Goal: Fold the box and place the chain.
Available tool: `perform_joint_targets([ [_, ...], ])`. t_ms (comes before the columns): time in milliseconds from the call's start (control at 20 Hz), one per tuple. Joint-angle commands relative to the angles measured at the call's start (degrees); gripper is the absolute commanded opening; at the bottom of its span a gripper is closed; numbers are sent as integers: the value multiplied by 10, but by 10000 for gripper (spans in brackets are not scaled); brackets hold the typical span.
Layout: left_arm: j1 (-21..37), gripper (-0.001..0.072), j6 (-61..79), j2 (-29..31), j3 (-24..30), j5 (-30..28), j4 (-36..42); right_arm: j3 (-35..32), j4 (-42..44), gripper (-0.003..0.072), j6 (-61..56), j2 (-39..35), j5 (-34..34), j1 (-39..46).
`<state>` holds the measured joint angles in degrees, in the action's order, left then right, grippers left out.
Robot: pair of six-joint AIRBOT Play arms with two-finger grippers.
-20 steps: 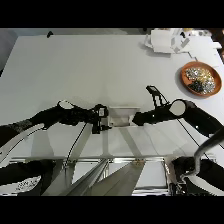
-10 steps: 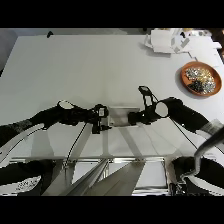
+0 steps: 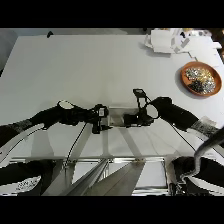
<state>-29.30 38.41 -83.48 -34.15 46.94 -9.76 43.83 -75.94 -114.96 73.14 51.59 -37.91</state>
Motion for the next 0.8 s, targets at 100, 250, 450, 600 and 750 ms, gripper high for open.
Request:
perform_joint_targets([
  [100, 0, 137, -1, 0, 0, 1, -1, 3, -3, 668, 17, -25, 14, 9],
  [250, 0, 137, -1, 0, 0, 1, -1, 3, 2, 668, 48, -41, 36, 26],
  [450, 0, 137, -1, 0, 0, 1, -1, 3, 19, 668, 84, -72, 52, 49],
  [600, 0, 137, -1, 0, 0, 0, -1, 3, 20, 637, 94, -75, 68, 66],
  [750, 0, 137, -1, 0, 0, 0, -1, 1, 17, 501, 100, -73, 73, 65],
])
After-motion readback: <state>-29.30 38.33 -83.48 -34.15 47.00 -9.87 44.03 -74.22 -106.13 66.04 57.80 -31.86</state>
